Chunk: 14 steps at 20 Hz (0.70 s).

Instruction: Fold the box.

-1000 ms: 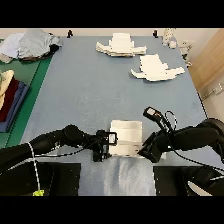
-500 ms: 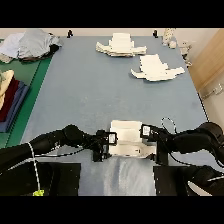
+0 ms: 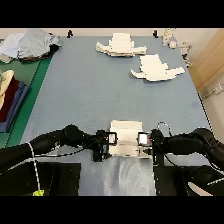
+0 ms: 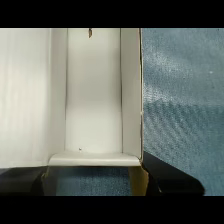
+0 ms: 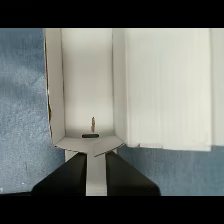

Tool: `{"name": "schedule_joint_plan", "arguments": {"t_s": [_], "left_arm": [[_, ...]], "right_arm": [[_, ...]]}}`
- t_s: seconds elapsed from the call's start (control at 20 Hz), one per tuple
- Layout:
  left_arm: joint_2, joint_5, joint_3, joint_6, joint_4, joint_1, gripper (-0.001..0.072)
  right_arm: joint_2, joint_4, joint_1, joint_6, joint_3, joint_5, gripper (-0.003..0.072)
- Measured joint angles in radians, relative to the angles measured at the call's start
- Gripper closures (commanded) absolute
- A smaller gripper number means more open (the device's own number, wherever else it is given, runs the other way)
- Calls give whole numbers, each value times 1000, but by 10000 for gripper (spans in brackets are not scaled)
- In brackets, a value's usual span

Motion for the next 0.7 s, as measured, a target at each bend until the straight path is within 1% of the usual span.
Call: {"name": "schedule_joint_plan", "arguments": {"t_s": [0.1, 0.15, 0.25, 0.3, 0.35, 0.4, 0.55, 0.6, 0.65, 0.7], "left_arm": [[0, 0, 0, 0, 0, 0, 236], [0, 0, 0, 0, 0, 0, 236], [0, 0, 0, 0, 0, 0, 236], [0, 0, 0, 0, 0, 0, 236], [0, 0, 0, 0, 0, 0, 236], [0, 0, 0, 0, 0, 0, 236], [0, 0, 0, 0, -1, 0, 236], [0, 0, 0, -1, -1, 0, 236], [0, 0, 0, 0, -1, 0, 236], [0, 0, 0, 0, -1, 0, 236]], "right_arm": [[-8, 16, 17, -9, -3, 14, 630], [-13, 23, 26, -10, -3, 20, 639], [-27, 32, 40, -14, -4, 43, 629], [-37, 41, 43, -16, -4, 56, 500], [-45, 50, 47, -21, -4, 67, 151], [-56, 60, 49, -30, -4, 80, -23], [-88, 93, 52, -62, -4, 105, -27], [-95, 101, 53, -68, -4, 112, -14], [-99, 106, 53, -73, -4, 116, 59], [-99, 109, 54, -76, -4, 117, 182]]}}
